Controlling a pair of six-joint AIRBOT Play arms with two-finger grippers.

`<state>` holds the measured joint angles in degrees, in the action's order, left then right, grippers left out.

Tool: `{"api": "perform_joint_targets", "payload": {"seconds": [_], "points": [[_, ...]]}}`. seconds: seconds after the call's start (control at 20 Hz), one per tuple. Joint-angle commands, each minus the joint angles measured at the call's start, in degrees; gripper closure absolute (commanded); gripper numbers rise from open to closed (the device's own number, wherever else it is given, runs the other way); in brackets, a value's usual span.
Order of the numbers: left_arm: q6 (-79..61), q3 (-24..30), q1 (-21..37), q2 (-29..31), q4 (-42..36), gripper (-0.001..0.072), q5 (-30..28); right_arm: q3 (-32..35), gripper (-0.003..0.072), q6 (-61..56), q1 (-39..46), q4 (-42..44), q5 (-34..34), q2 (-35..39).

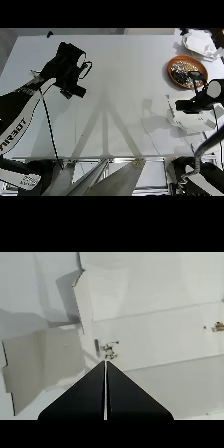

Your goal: Fold the box and place the chain.

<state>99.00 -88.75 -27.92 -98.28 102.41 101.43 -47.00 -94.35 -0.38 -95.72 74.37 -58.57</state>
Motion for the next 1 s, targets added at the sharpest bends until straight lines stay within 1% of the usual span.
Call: {"api": "perform_joint_targets", "payload": {"seconds": [0.0,0.15,0.25,0.35,0.45,0.55,0.6,0.65,0.7,0.8,0.85,0.95], "points": [[0.00,0.02,0.04,0.02,0.02,0.0698,-0.02,-2.67,0.0662,-0.79,0.04,-4.85,4.87,-0.02],[0.00,0.02,0.04,0.02,0.02,0.0698,-0.02,-6.69,0.0662,-0.66,0.57,-10.73,7.82,-0.92],[0.00,0.02,0.04,0.02,0.02,0.0698,-0.04,-9.46,0.0662,0.17,4.22,-15.76,9.09,-3.52],[0.00,0.02,0.04,0.02,0.02,0.0698,-0.02,-10.69,0.0662,1.20,9.75,-16.98,6.64,-6.25],[0.00,0.02,0.04,0.02,0.04,0.0698,-0.02,-11.80,0.0662,6.10,14.38,-17.22,4.13,-9.07],[0.00,0.02,0.04,0.02,0.02,0.0698,-0.04,-14.47,0.0654,9.27,18.18,-17.18,3.87,-12.92],[0.00,0.02,0.04,0.02,0.04,0.0698,-0.02,-16.41,0.0457,10.34,19.89,-17.16,4.20,-14.93],[0.00,0.02,0.04,0.02,0.04,0.0698,-0.04,-18.71,0.0105,11.21,21.64,-17.03,4.33,-16.83],[0.00,0.02,0.04,0.02,0.04,0.0698,-0.02,-21.31,0.0060,12.81,23.41,-16.04,4.33,-18.53],[0.00,0.02,0.04,0.02,0.04,0.0698,-0.02,-25.92,0.0060,17.31,26.80,-10.36,4.31,-21.59],[0.00,0.02,0.04,0.02,0.04,0.0698,-0.02,-27.54,0.0079,19.61,28.52,-8.31,4.46,-23.10],[0.00,0.02,0.04,0.02,0.04,0.0698,-0.04,-28.35,0.0080,22.73,31.41,-7.91,5.07,-25.79]]}}
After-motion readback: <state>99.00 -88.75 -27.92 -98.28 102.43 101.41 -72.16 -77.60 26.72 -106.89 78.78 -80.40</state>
